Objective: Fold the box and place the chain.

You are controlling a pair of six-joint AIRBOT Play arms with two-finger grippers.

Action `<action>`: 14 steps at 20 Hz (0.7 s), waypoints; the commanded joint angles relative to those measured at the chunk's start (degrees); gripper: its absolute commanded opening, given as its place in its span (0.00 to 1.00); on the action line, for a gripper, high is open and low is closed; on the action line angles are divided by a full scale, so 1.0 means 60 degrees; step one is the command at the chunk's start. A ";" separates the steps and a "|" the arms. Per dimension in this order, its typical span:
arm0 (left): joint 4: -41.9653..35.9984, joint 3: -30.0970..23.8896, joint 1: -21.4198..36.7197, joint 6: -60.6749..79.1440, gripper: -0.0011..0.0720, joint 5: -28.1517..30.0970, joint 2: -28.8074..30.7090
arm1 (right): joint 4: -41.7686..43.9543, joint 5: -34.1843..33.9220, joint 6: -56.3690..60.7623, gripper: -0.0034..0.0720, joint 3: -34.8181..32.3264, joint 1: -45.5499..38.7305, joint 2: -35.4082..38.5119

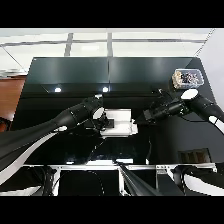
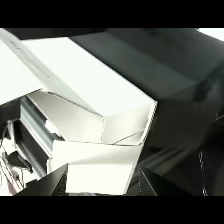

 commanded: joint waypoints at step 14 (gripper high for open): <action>-0.0011 0.0004 0.0004 0.0000 0.05 0.0018 -0.0004 | -0.0743 -0.1603 0.1144 0.69 0.0066 0.2058 -0.0007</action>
